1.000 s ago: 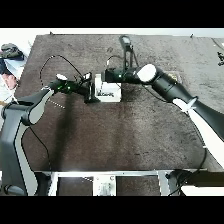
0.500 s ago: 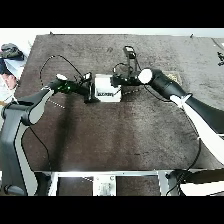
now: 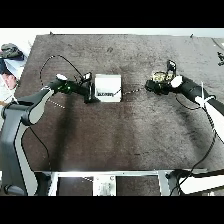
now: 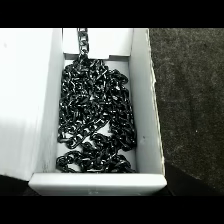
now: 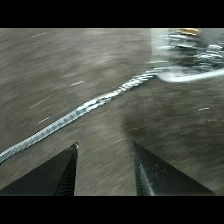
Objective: Fold the box and place the chain.
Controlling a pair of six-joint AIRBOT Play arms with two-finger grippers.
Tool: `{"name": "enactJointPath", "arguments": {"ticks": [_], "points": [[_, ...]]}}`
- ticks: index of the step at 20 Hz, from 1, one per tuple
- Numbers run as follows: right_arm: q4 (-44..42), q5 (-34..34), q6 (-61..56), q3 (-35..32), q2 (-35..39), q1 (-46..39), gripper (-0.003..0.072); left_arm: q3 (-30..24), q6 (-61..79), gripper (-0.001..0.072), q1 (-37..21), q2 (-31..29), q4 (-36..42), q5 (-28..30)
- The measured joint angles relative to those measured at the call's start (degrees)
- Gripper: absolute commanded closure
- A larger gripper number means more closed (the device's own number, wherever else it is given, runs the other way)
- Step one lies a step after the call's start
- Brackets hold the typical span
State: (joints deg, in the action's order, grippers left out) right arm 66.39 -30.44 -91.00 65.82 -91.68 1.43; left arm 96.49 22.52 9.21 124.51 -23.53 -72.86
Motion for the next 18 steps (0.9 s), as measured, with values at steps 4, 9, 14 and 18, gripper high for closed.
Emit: {"name": "enactJointPath", "arguments": {"ticks": [4,9,14,18], "points": [[-5.2,5.0,-0.3,1.3,-4.8,-1.4,0.0311,0.0,0.0,0.0361,0.0,0.0,0.0,0.0],[-9.4,6.7,0.8,7.0,-10.5,-0.7,0.0678,0.0,0.0,0.0361,0.0,0.0,0.0,0.0],[-10.6,2.6,4.3,8.6,-6.7,1.7,0.0677,0.0,0.0,0.0361,0.0,0.0,0.0,0.0],[-10.8,-2.8,8.3,8.9,3.1,8.0,0.0676,0.0,0.0,0.0361,0.0,0.0,0.0,0.0]]}}
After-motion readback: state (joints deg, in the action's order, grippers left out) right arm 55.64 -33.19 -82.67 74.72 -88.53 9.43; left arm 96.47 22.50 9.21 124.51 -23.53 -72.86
